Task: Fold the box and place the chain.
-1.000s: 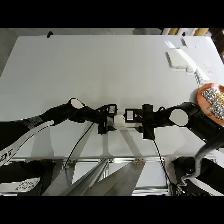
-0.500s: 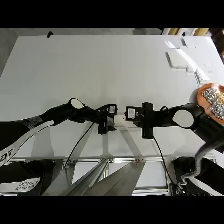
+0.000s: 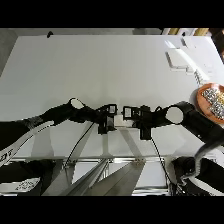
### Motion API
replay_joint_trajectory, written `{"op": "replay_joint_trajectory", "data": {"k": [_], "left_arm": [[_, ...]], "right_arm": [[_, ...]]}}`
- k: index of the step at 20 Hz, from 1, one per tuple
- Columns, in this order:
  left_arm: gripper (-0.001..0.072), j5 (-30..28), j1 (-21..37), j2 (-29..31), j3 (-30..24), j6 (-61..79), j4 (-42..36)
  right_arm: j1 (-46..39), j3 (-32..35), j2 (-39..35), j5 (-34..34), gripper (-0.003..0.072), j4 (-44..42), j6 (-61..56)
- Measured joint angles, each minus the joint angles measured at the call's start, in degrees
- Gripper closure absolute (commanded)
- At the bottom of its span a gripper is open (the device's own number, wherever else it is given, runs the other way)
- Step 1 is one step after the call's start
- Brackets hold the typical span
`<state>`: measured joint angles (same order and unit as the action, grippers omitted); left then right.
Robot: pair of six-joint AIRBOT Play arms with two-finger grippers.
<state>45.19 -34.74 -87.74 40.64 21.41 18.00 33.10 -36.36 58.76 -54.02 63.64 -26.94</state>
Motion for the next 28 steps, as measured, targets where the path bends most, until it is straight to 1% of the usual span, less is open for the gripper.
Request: {"op": "replay_joint_trajectory", "data": {"k": [11,14,16,18,19,22,25,28], "left_arm": [[0.0419,0.0,0.0,0.0,0.0,0.0,0.0],[0.0419,0.1,0.0,0.0,0.0,-0.1,0.0],[0.0419,0.1,0.0,0.0,0.0,-0.4,-0.2],[0.0419,0.1,0.0,0.0,0.0,-0.3,-0.2],[0.0419,0.1,0.0,0.0,0.0,-0.2,-0.1],[0.0419,0.1,0.0,0.0,0.0,-0.2,-0.1],[0.0419,0.1,0.0,0.0,0.0,-0.1,0.0],[0.0419,0.1,0.0,0.0,0.0,0.0,0.0]], "right_arm": [[0.0,0.0,2.5,-0.1,0.0666,0.1,-0.2],[-0.2,-0.1,1.8,0.1,0.0664,0.2,-1.0],[-1.4,-0.5,-0.3,-1.5,0.0664,1.3,-2.1],[-4.3,-1.3,-3.5,-0.8,0.0664,1.2,-4.8],[-6.4,-1.4,-5.2,-1.9,0.0664,2.2,-6.8],[-14.8,-1.5,-8.9,-3.0,0.0665,6.0,-18.1],[-22.6,-0.4,-9.3,-4.8,0.0666,11.8,-30.3],[-28.7,1.3,-7.7,-6.0,0.0666,16.9,-38.1]]}}
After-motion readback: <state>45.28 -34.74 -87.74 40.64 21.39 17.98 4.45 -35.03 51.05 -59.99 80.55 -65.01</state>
